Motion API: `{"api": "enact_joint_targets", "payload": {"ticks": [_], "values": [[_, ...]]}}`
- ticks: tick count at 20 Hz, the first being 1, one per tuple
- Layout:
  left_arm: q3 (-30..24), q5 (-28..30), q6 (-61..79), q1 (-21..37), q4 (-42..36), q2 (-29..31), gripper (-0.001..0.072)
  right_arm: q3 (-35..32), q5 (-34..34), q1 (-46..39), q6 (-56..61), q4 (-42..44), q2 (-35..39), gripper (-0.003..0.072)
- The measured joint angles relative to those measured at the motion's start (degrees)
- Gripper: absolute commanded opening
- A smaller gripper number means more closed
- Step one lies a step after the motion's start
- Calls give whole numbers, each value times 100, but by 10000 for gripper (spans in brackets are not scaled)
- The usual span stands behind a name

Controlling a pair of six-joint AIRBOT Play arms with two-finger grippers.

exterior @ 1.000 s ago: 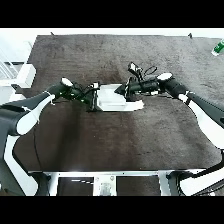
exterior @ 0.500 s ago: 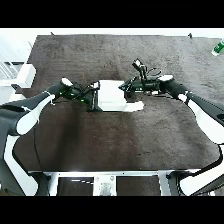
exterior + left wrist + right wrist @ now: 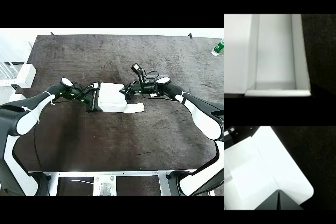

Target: Fold the box and place the chain.

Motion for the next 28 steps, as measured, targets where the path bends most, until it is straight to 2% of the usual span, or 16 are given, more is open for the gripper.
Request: {"api": "enact_joint_targets", "payload": {"ticks": [4, 7, 8, 9, 10, 11, 15, 18, 22, 28], "values": [[-2, 7, 0, 2, -2, 0, 482, 68, 61, 0, -13, -42, 79, 15], [-2, 15, 2, 0, 4, 0, 482, 81, 238, -2, -214, -203, 411, 15], [-2, 17, 0, 0, 4, 0, 482, 72, 299, -4, -258, -363, 577, 40], [0, 20, 0, 0, 4, 0, 482, 42, 358, -4, -284, -557, 754, 237], [-2, 17, 0, 0, 4, 0, 482, -11, 442, -7, -306, -813, 955, 480], [-2, 20, 0, 0, 4, 0, 482, -72, 520, -15, -330, -1086, 1134, 558], [-2, 28, 0, -2, 2, 0, 482, -411, 743, -42, -396, -2330, 1576, 558], [0, 33, 0, -2, 0, 0, 482, -664, 807, -39, -645, -2872, 1637, 558], [-2, 35, -2, -2, -2, 0, 482, -817, 743, 22, -992, -3130, 1552, 558], [-2, 37, -4, -2, -4, 0, 482, -868, 269, 326, -1132, -3233, 1314, 558]]}}
